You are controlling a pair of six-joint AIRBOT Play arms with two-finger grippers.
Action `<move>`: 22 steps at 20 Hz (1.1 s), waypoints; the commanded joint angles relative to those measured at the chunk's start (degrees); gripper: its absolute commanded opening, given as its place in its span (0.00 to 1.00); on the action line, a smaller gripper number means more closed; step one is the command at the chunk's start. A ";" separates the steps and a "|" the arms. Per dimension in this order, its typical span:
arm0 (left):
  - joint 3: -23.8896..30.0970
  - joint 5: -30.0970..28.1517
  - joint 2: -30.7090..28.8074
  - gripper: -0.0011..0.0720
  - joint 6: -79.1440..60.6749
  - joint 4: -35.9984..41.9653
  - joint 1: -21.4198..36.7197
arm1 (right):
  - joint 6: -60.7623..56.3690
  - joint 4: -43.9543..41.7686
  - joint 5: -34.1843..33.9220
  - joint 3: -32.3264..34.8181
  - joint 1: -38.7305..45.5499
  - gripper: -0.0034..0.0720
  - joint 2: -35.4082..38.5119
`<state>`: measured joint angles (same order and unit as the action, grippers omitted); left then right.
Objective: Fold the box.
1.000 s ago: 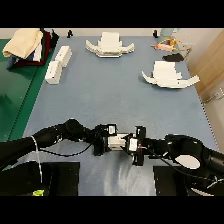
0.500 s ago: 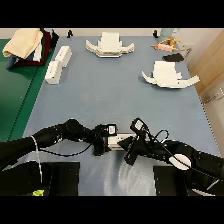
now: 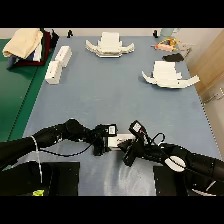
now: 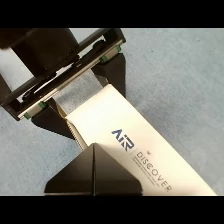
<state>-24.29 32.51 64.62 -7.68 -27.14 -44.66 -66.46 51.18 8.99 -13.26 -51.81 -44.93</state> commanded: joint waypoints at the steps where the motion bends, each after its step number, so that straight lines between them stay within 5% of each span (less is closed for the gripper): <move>1: -0.07 0.02 -0.07 0.65 0.15 0.20 0.00 | -0.09 0.00 0.59 0.31 -0.20 0.05 -0.83; 13: -0.07 0.02 -0.07 0.65 0.15 0.20 0.00 | 0.04 5.66 -2.25 -0.83 1.36 0.05 10.49; 17: -0.07 0.02 -0.07 0.65 0.15 0.20 0.02 | -1.18 13.29 10.75 -3.98 8.26 0.05 8.52; 22: -0.04 0.02 -0.07 0.65 0.15 0.20 0.02 | -21.16 36.20 32.50 -16.79 20.13 0.05 1.03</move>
<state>-24.29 32.56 64.62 -7.49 -26.87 -44.66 -76.16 73.91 27.55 -23.42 -37.52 -40.40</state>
